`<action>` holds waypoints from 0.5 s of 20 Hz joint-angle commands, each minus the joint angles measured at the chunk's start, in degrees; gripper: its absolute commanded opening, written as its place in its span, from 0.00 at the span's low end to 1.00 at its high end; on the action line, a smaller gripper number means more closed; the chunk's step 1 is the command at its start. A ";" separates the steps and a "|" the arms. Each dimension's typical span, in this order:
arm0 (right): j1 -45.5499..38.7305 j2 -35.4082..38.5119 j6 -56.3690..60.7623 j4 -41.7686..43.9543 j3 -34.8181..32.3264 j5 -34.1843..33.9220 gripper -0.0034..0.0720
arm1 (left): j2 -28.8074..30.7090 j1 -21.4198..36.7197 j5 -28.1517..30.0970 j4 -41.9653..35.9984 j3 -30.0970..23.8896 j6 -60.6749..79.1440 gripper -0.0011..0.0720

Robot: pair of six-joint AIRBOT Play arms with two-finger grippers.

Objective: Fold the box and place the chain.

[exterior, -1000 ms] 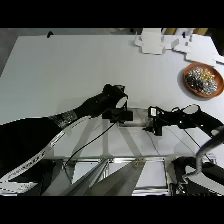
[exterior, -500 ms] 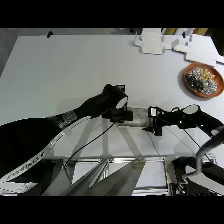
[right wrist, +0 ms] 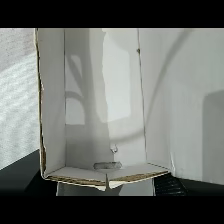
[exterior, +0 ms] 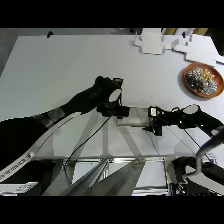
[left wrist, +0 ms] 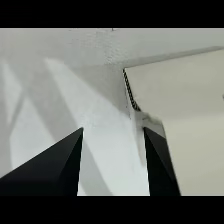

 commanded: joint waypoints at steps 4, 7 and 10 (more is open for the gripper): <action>0.00 0.04 0.04 0.15 0.00 0.09 0.59 | 5.77 3.15 -3.69 -2.89 -0.02 20.26 0.81; 0.00 0.04 0.04 0.17 0.00 0.09 0.59 | 9.25 5.16 -3.93 -3.08 -2.86 33.03 0.81; 0.00 0.04 0.04 0.15 0.00 0.09 0.59 | 12.61 8.15 -1.20 -4.50 -9.57 52.33 0.82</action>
